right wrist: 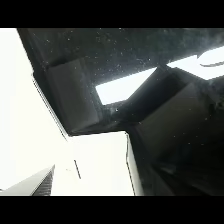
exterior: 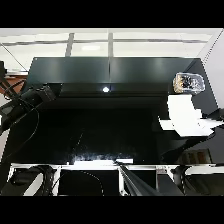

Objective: Fold the box and place the chain.

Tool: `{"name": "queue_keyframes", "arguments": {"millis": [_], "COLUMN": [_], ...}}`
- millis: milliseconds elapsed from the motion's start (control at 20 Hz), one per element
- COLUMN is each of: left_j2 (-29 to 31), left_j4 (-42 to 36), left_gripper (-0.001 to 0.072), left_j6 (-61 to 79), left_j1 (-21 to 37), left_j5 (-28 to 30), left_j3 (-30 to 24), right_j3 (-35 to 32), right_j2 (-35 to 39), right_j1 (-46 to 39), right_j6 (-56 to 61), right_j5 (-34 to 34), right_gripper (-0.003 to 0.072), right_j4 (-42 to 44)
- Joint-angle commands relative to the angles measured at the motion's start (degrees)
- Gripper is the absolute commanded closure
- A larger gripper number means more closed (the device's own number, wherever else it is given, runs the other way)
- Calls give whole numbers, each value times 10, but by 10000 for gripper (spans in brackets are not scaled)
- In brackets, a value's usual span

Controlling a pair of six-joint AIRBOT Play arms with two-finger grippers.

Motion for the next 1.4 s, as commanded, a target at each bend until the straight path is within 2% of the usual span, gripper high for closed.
{"name": "queue_keyframes", "arguments": {"millis": [0, 100, 150, 350, 450, 500, 550, 650, 700, 750, 950, 1150, 1350], "left_j2": [0, 0, 0, 0, 0, 0, 0, 0, 0, 0, 0, 0, 0], "left_j4": [0, 0, 0, 0, 0, 0, 0, 0, 0, 0, 0, 0, 3], "left_gripper": [2, 2, 2, 2, 2, 2, 2, 2, 2, 2, 1, 2, 1], "left_j6": [1, 1, 1, 1, 1, 1, 1, 1, 1, 1, 1, 6, 9], "left_j1": [0, 0, 0, 0, 0, 0, 0, 0, 0, 0, 0, 0, -3], "left_j5": [0, 0, 0, 0, 0, 0, 0, 0, 0, 0, -8, -53, -92], "left_j3": [1, 1, 1, 1, 1, 1, 1, 1, 1, 1, 1, 1, 0], "right_j3": [0, 0, 0, -5, -10, -12, -12, -12, -12, -12, -33, -128, -260], "right_j2": [-8, -10, -10, -10, -10, -10, -10, -8, -5, -2, 32, 97, 214], "right_j1": [-2, -1, -1, -1, 0, 0, 0, 1, 4, 8, 38, 59, 117], "right_j6": [6, 1, 1, 2, 1, 1, 1, -1, -3, -5, -5, -22, -40], "right_j5": [11, 15, 19, 35, 33, 33, 36, 53, 60, 68, 72, 39, -24], "right_gripper": [-16, 7, 127, 152, 365, 510, 570, 571, 627, 645, 646, 647, 647], "right_j4": [24, 37, 34, 31, 31, 34, 39, 56, 59, 64, 81, 184, 269]}}
